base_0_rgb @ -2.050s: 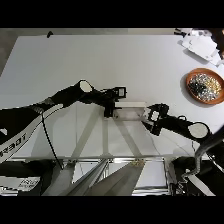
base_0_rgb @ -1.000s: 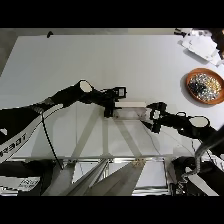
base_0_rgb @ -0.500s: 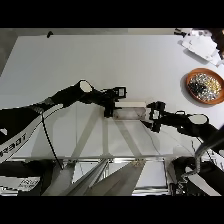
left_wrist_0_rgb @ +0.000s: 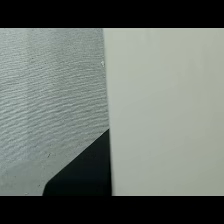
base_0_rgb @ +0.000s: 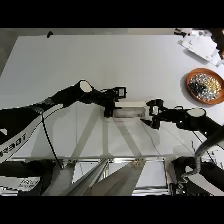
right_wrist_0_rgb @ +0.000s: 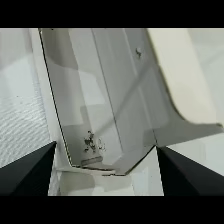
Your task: Fold the box and place the chain.
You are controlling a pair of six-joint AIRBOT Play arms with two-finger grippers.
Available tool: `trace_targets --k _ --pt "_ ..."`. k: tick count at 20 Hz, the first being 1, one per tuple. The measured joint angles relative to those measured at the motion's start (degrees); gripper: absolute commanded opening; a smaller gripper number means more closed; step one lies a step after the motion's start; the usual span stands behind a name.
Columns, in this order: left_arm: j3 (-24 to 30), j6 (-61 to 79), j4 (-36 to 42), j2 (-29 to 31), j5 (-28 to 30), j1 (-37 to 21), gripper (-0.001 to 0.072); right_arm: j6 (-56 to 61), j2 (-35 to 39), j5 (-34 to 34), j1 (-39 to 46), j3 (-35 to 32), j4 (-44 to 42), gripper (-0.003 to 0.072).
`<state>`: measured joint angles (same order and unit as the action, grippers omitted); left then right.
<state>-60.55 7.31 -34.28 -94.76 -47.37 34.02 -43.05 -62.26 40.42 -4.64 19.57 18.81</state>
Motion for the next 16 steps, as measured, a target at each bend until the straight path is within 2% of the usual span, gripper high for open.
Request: trace_targets --k 6,16 --pt "0.0 0.0 0.0 0.0 0.0 0.0 0.0010 -3.3 -3.5 0.9 -0.2 0.9 -0.6 0.0672" --pt "0.0 0.0 -0.1 0.0 -0.1 0.0 0.0010 -3.0 -11.0 6.5 -0.2 5.2 1.0 0.0662"
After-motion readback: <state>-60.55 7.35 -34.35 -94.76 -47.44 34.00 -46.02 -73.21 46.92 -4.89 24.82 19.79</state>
